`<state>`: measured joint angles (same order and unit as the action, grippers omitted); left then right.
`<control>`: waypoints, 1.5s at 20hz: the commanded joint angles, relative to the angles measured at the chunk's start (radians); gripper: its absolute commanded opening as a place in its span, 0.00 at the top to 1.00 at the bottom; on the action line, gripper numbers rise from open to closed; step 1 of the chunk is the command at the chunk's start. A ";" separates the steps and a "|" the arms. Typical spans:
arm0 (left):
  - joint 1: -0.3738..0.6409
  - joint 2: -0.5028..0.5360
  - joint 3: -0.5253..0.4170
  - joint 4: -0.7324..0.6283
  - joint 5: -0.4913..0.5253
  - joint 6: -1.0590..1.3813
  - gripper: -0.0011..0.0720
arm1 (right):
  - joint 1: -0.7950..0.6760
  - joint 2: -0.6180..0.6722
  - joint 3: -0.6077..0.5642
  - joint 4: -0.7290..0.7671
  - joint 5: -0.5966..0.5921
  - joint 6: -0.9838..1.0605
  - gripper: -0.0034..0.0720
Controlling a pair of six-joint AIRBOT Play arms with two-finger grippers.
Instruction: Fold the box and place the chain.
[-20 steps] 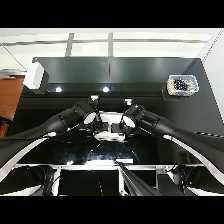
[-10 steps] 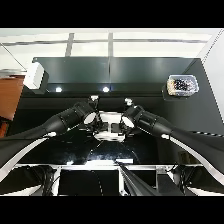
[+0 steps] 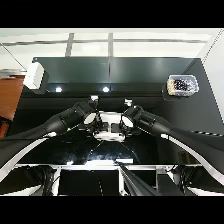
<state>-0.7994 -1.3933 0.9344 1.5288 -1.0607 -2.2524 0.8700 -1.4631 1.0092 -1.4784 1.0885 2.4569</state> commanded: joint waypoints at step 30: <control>0.002 0.000 0.000 -0.019 0.002 -0.007 0.95 | -0.913 0.160 0.127 -0.294 -0.261 -0.507 0.01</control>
<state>-0.7990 -1.3933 0.9344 1.5093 -1.0588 -2.2551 0.0875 -1.1995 1.0946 -1.8370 0.9859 2.0010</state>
